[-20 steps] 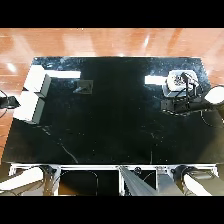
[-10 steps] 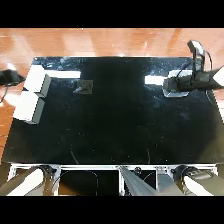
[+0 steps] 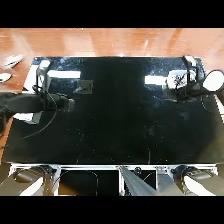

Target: Fold the box and place the chain.

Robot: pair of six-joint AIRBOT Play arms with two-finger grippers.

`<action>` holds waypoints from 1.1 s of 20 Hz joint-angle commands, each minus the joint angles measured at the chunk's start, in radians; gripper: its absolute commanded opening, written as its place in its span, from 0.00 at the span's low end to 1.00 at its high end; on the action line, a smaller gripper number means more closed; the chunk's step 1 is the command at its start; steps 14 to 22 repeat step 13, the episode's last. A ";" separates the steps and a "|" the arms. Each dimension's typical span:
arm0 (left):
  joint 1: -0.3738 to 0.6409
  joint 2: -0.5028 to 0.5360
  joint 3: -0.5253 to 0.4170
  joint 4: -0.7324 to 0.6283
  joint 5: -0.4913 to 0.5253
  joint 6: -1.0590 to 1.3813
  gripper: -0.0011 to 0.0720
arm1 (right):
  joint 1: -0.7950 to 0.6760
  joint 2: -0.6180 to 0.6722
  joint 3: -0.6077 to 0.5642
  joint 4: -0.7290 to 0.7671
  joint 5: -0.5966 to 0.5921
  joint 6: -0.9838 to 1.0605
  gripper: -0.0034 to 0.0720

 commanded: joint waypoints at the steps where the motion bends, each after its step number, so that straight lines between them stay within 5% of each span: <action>1: -0.050 -0.008 -0.053 0.069 -0.085 -0.105 0.04 | -0.043 -0.001 -0.068 -0.043 0.009 0.026 0.09; 22: -0.044 -0.008 -0.053 0.069 -0.099 -0.105 0.04 | -0.042 -0.001 -0.068 -0.043 0.008 0.026 0.09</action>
